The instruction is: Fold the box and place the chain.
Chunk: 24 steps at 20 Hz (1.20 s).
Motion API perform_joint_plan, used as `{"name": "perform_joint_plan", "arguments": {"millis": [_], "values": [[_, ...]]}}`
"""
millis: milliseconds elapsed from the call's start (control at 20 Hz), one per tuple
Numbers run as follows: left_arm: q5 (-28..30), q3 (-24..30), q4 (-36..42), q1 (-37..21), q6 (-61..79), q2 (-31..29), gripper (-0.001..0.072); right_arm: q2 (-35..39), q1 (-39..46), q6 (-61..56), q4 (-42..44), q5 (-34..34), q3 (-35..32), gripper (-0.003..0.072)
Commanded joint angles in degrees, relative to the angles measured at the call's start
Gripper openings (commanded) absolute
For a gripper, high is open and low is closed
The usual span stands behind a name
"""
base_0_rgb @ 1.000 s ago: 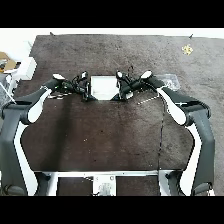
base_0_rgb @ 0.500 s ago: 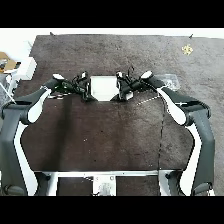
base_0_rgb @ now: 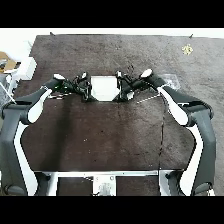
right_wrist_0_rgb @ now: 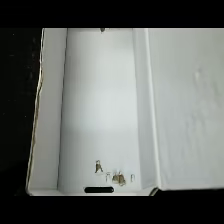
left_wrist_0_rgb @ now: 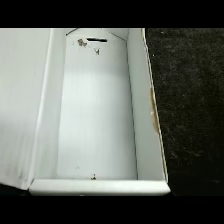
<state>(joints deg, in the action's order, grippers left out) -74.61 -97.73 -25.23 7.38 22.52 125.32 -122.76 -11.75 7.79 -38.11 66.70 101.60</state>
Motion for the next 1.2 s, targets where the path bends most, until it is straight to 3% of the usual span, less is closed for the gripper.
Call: {"name": "perform_joint_plan", "arguments": {"millis": [0,350,600,650,700,750,800,850,1000,1150], "values": [[0.24,0.0,0.0,-0.04,0.0,0.04,0.0272,1.4,0.04,-4.55,-7.63,0.42,0.07,0.0685],[0.22,0.0,0.0,-0.04,0.0,0.04,0.0272,7.28,0.04,-14.4,-22.08,1.03,0.07,0.0684],[0.22,0.0,0.0,-0.04,0.0,0.04,0.0272,14.14,0.83,-18.73,-23.06,3.23,0.07,0.0675],[0.22,0.0,0.0,-0.04,0.0,0.04,0.0272,15.1,1.11,-19.12,-21.7,3.17,0.07,0.0642],[0.24,0.0,0.0,-0.04,0.0,0.04,0.0272,15.69,1.49,-19.21,-18.14,3.61,0.07,0.0381],[0.24,0.0,0.0,-0.04,0.0,0.04,0.0272,15.69,1.75,-19.19,-13.35,4.28,0.07,0.019],[0.24,0.0,0.0,-0.04,0.0,0.04,0.0272,15.39,1.88,-19.17,-8.13,4.72,0.04,0.0077],[0.24,0.0,0.0,-0.04,0.0,0.04,0.0272,14.75,1.84,-18.82,-3.65,4.66,0.04,0.0013],[0.22,0.0,0.0,-0.04,0.0,0.04,0.0272,11.91,1.27,-14.14,9.09,2.08,0.04,0.0],[0.22,0.0,0.0,-0.04,0.0,0.04,0.0272,8.9,0.57,-11.8,11.78,-2.84,0.04,0.0]]}}
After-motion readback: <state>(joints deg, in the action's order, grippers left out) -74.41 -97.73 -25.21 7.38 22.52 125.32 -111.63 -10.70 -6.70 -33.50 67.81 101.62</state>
